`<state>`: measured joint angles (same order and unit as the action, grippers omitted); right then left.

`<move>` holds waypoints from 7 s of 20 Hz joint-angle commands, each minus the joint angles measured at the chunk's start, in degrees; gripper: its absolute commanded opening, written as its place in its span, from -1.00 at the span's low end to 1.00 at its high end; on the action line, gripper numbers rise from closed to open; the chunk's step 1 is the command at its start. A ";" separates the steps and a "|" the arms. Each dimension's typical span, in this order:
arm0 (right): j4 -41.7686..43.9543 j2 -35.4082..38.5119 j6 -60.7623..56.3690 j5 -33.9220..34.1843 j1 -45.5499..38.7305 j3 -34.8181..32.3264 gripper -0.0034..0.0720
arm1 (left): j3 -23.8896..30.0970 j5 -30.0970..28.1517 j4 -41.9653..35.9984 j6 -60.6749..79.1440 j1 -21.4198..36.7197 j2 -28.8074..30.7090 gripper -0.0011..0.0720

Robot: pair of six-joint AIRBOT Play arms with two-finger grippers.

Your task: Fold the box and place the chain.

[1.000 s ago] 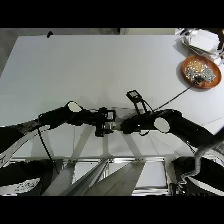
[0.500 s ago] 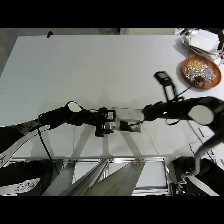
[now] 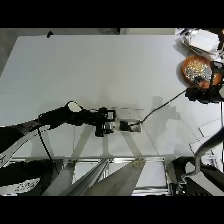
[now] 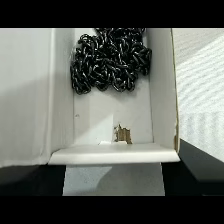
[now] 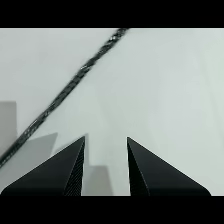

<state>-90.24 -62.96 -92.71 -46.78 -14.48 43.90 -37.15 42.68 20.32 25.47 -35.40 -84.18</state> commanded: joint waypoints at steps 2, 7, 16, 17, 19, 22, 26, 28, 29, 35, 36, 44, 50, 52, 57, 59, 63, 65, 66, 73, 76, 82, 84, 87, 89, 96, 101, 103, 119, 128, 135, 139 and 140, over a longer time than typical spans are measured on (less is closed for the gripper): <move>0.59 -12.76 0.37 13.40 -4.55 0.94 -0.12 | 0.00 -0.02 0.02 0.02 0.00 -0.02 -0.40; 2.23 -20.68 0.20 23.02 -4.50 5.75 -0.12 | 0.00 -0.02 0.02 0.02 0.00 -0.02 -0.40; 2.51 -26.51 -0.35 29.99 -4.50 6.43 -0.69 | 0.00 -0.02 0.02 0.02 0.00 -0.02 -0.40; 3.58 -26.80 -0.28 29.59 -4.50 6.43 -0.87 | 0.00 0.00 0.02 0.02 0.00 -0.02 -0.40; 5.16 -25.44 0.96 27.47 -3.85 6.45 -0.87 | 0.00 -0.02 0.02 0.02 0.00 -0.02 -0.40; 5.16 -18.78 7.80 20.74 -0.59 6.45 -0.87 | 0.00 -0.02 -0.02 0.02 0.00 -0.02 -0.40; 5.18 -4.22 9.70 5.81 4.13 6.45 -0.87 | 0.00 -0.04 0.02 0.02 0.00 -0.02 -0.40; 5.62 3.85 10.32 -2.69 6.78 6.45 -0.87 | 0.00 0.00 0.02 0.02 -0.04 -0.02 -0.40; 6.16 7.63 10.34 -6.29 8.24 6.45 -0.87 | 0.00 -0.04 0.02 0.02 -0.04 -0.02 -0.40; 15.91 27.15 10.29 -22.29 17.07 6.45 -0.87 | 0.00 0.02 0.00 0.02 -0.07 -0.02 -0.40; 19.02 29.59 10.29 -23.78 18.23 6.45 -0.87 | 0.00 0.02 0.02 0.02 -0.04 -0.02 -0.40; 36.24 36.63 10.32 -24.96 28.00 6.45 -0.87 | 0.00 0.00 0.02 0.02 -0.04 -0.02 -0.40; 37.68 36.33 10.38 -13.16 38.97 6.43 -0.87 | 0.00 0.00 0.02 0.02 -0.04 -0.02 -0.40; 36.65 35.30 10.78 -8.22 42.14 6.43 -0.87 | 0.00 0.00 0.00 0.02 -0.04 -0.02 -0.40; 35.23 29.09 10.71 0.92 48.26 6.43 -0.87 | 0.00 0.00 0.02 0.02 -0.04 -0.02 -0.40; 33.97 26.45 10.71 -0.42 50.21 6.43 -0.87 | 0.00 -0.02 0.02 0.02 -0.04 -0.02 -0.40; 22.58 20.15 2.93 -6.64 53.53 3.65 -0.87 | 0.00 -0.02 0.02 0.02 -0.04 -0.02 -0.40; 20.61 18.49 0.90 -2.64 54.55 -1.36 -0.87 | 0.00 0.00 0.02 0.02 -0.04 -0.02 -0.40; 21.16 17.68 0.46 0.20 54.93 -4.07 -0.87 | 0.00 -0.02 0.02 0.02 -0.04 -0.02 -0.40; 23.41 4.63 -0.31 15.65 57.81 -12.22 -0.86 | 0.00 -0.02 0.02 0.02 -0.04 -0.02 -0.40; 23.67 1.42 -0.31 15.89 58.34 -12.17 -0.43 | 0.00 0.00 0.02 0.02 -0.04 -0.02 -0.40; 17.97 10.03 1.75 2.19 55.06 -6.29 -0.37 | 0.00 0.00 0.02 0.02 -0.04 -0.02 -0.40; 17.59 15.72 9.42 -3.45 49.96 -5.92 -0.37 | 0.00 -0.02 0.02 0.02 -0.04 -0.02 -0.40; 18.62 19.52 27.43 -12.59 41.68 -5.95 -0.17 | 0.00 -0.02 0.02 0.02 -0.04 -0.02 -0.40; 19.50 18.82 40.24 -14.84 35.93 -7.10 -0.15 | 0.00 -0.02 0.02 0.02 -0.04 -0.02 -0.40; 29.27 9.84 91.38 -7.04 32.81 -16.68 0.91 | 0.00 -0.02 0.02 0.02 -0.04 -0.02 -0.40; 34.38 1.75 91.97 -1.42 32.81 -16.94 0.93 | 0.00 0.00 0.02 0.02 -0.04 -0.02 -0.40; 38.75 -0.20 93.85 0.28 32.81 -16.94 0.91 | 0.00 0.00 0.02 0.02 -0.04 -0.02 -0.40; 29.51 1.88 86.79 -0.24 32.81 -16.94 -0.87 | 0.00 -0.04 0.02 0.02 -0.04 -0.02 -0.40; 29.83 27.71 74.44 -3.30 32.81 -16.87 -0.87 | 0.00 0.00 0.02 0.02 -0.04 -0.02 -0.40; 52.78 41.51 74.66 -2.49 32.81 -16.37 -0.87 | 0.00 0.00 0.02 0.02 -0.04 -0.02 -0.40; 56.65 40.83 74.69 -1.75 34.80 -16.39 -0.87 | 0.00 -0.02 0.02 0.02 -0.04 -0.02 -0.40; 56.65 39.71 74.58 -1.73 36.17 -16.39 -0.87 | 0.00 0.00 0.02 0.02 -0.04 -0.02 -0.40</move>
<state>-37.52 -22.81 -18.02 -48.93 19.68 27.46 -37.15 42.68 20.32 25.47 -35.42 -84.18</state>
